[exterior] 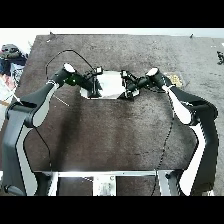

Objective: Fold the box and place the chain.

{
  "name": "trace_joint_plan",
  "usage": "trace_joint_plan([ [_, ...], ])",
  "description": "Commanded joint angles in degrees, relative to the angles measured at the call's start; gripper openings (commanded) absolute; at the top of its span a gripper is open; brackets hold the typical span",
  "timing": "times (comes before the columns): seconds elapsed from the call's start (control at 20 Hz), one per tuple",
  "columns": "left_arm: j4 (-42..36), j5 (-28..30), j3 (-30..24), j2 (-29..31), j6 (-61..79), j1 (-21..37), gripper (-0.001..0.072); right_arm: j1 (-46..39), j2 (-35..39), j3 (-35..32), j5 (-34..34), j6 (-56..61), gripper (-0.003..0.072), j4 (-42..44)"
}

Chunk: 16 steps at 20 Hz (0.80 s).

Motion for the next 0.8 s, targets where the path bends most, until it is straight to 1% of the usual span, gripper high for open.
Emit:
trace_joint_plan([
  [0.0,-0.1,-0.3,0.2,0.4,-0.6,0.8,0.037,0.0,0.0,0.1,0.0,0.0,0.0411,0.1],
  [0.05,0.0,-1.8,0.2,0.6,-0.5,1.5,0.0262,0.0,0.0,0.1,-0.1,0.0,0.0411,0.1],
  [0.1,0.0,-3.2,0.2,0.9,-0.6,2.2,0.0225,0.0,0.0,0.1,0.0,0.0,0.0411,0.1],
  [0.2,-0.1,-5.6,0.2,1.3,-1.0,3.9,0.0222,0.0,0.0,0.1,-0.1,0.0,0.0411,0.1],
  [0.25,-0.1,-7.1,0.2,1.5,-1.0,4.7,0.0104,0.0,0.0,0.1,-0.1,0.0,0.0411,0.1],
  [0.3,-0.1,-9.0,0.2,1.6,-0.9,5.4,0.0013,0.0,0.0,0.1,-0.1,0.0,0.0411,0.1],
  [0.45,-0.5,-12.0,0.2,3.2,-2.1,6.6,0.0009,0.0,0.0,0.1,-0.1,0.0,0.0411,0.1],
  [0.55,-0.5,-11.4,0.3,5.6,-6.3,6.6,0.0007,0.0,0.0,0.1,-0.1,0.0,0.0411,0.1],
  [0.7,0.6,-9.9,0.2,10.9,-17.4,6.6,0.0005,0.0,0.0,0.1,-0.1,0.0,0.0411,0.1],
  [0.75,1.7,-8.6,0.2,12.5,-22.3,7.1,0.0005,0.0,0.0,0.1,-0.1,0.0,0.0411,0.1],
])
